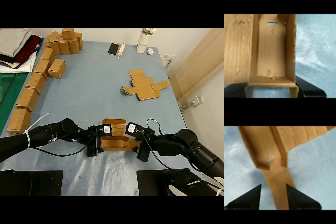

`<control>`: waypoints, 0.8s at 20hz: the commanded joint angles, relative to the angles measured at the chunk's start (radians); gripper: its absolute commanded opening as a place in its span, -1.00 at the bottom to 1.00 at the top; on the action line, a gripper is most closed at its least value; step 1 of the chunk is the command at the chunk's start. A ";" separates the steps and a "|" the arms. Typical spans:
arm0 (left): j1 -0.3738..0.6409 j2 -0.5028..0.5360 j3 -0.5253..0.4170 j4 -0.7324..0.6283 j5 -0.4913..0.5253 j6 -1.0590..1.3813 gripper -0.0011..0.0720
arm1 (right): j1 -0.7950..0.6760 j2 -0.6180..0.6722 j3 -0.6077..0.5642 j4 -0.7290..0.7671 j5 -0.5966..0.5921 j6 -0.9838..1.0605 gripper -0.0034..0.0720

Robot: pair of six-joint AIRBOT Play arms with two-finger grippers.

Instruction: Fold the box.

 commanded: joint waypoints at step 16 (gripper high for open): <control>0.000 -0.001 0.000 0.000 0.000 0.000 -0.03 | 0.015 -0.157 -0.018 0.209 0.239 -0.493 -0.54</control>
